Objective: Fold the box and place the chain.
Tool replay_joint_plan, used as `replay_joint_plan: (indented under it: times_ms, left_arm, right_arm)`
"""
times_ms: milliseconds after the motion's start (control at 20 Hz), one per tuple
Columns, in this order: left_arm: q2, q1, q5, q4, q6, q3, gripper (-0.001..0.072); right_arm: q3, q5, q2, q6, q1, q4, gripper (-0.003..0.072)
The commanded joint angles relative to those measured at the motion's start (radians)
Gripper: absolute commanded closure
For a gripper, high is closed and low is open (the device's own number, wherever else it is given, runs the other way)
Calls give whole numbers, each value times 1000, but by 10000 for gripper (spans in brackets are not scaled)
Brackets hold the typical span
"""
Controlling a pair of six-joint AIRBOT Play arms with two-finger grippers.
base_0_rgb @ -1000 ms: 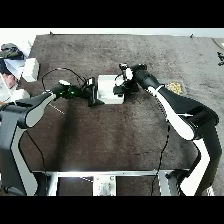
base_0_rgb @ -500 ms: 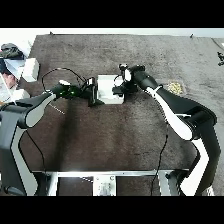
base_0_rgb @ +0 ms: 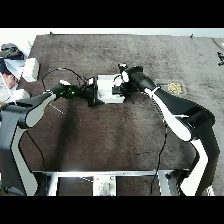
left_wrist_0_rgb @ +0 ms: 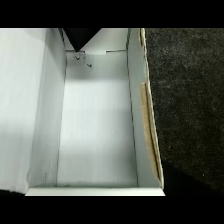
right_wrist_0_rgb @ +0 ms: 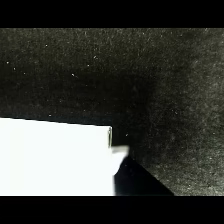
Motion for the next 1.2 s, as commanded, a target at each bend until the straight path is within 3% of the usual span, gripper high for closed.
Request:
replay_joint_plan:
  times_ms: [0,50,100,150,200,500,850,1000,1100,1150]
  left_arm:
    - [-1,1,-2,3,2,0,424]
    - [-1,1,-2,3,2,0,424]
    - [-1,1,-2,3,2,0,424]
    - [-1,1,-2,3,2,0,424]
    - [-1,1,-2,3,2,0,424]
    - [-1,1,-2,3,2,0,424]
    - [-1,1,-2,3,2,0,424]
    - [-1,1,-2,3,2,0,424]
    - [-1,1,-2,3,2,0,424]
    - [-1,1,-2,3,2,0,424]
  right_arm:
    - [1,-8,0,3,3,-15,620]
    - [1,-10,0,3,3,-15,616]
    - [1,-8,0,3,3,-14,520]
    - [1,-9,2,3,3,-14,346]
    - [1,-8,5,2,3,-14,313]
    - [1,34,60,-55,3,-7,311]
    - [-4,119,202,-305,-21,-7,316]
    - [-120,36,329,-340,-79,-6,316]
    - [-281,-133,449,-340,-132,-6,505]
    - [-365,-219,504,-339,-162,-6,531]
